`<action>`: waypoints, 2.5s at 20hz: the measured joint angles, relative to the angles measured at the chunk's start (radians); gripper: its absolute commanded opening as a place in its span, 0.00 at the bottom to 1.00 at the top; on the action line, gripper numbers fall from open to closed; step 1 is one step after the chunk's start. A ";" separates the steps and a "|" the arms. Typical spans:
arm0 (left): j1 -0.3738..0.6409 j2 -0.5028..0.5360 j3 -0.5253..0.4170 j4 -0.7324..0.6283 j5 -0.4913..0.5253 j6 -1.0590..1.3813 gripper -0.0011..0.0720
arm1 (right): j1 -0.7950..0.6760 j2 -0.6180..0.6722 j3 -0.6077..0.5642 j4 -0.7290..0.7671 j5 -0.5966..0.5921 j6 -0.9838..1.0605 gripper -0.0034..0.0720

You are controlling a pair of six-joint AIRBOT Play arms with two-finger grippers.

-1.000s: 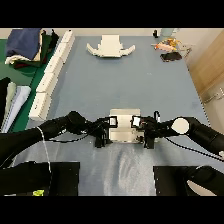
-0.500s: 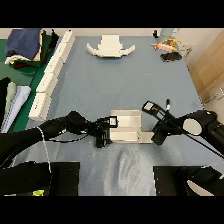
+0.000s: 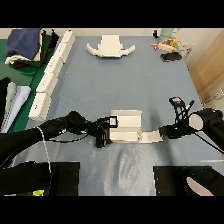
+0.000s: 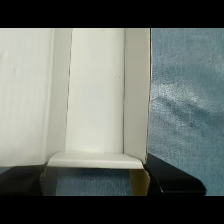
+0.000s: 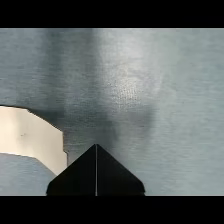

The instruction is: Fold the box.

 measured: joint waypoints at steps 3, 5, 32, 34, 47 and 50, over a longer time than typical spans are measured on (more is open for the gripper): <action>0.000 0.000 0.000 0.000 0.000 0.000 0.83 | -0.013 -0.051 -0.014 0.145 -0.028 -0.073 0.05; 0.000 0.000 0.000 0.000 0.000 0.000 0.83 | -0.016 -0.053 -0.017 0.232 -0.036 -0.118 0.05; 0.000 0.000 0.000 0.000 -0.002 0.000 0.83 | -0.020 0.000 0.023 0.578 -0.068 -0.311 0.43; 0.000 0.000 0.000 -0.001 -0.001 0.000 0.83 | -0.021 0.000 0.031 0.578 -0.066 -0.307 0.43; 0.000 0.000 0.000 -0.001 0.000 0.000 0.83 | 0.225 -0.106 0.089 0.333 -0.138 -0.099 0.44; 0.000 0.000 0.000 -0.001 0.000 0.000 0.83 | 0.310 -0.127 0.126 0.208 -0.148 0.047 0.44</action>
